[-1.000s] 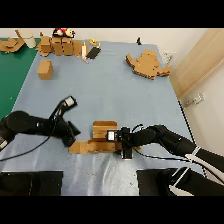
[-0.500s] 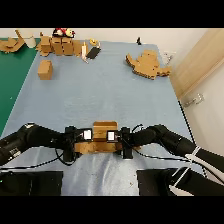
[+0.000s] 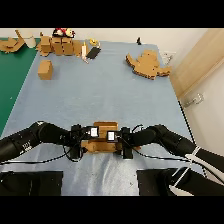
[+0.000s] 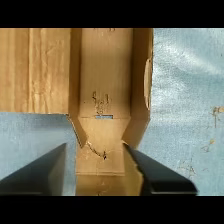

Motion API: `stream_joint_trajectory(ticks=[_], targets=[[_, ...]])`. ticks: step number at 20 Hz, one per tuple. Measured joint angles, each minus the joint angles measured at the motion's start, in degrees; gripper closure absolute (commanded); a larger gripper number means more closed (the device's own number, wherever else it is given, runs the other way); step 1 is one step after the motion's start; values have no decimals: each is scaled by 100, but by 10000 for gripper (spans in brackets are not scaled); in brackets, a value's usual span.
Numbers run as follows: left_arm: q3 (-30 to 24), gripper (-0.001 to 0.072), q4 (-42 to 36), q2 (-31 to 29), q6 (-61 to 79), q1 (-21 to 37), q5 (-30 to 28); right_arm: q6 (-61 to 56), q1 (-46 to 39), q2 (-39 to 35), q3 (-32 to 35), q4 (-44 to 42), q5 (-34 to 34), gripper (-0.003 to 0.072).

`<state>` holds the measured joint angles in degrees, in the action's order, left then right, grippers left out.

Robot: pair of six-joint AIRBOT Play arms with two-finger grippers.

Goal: Fold the box.

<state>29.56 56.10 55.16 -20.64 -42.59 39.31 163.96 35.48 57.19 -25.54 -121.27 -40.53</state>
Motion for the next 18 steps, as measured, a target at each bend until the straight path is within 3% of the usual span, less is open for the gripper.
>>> stream_joint_trajectory(ticks=[11, 18], targets=[[17, 228, -74, 66, -20, -337, -66, 2, 0, 0, -26, 4, -2, 104], [24, 228, 527, 13, -992, 245, 199, 2, 0, 0, -81, 0, 4, 104]])
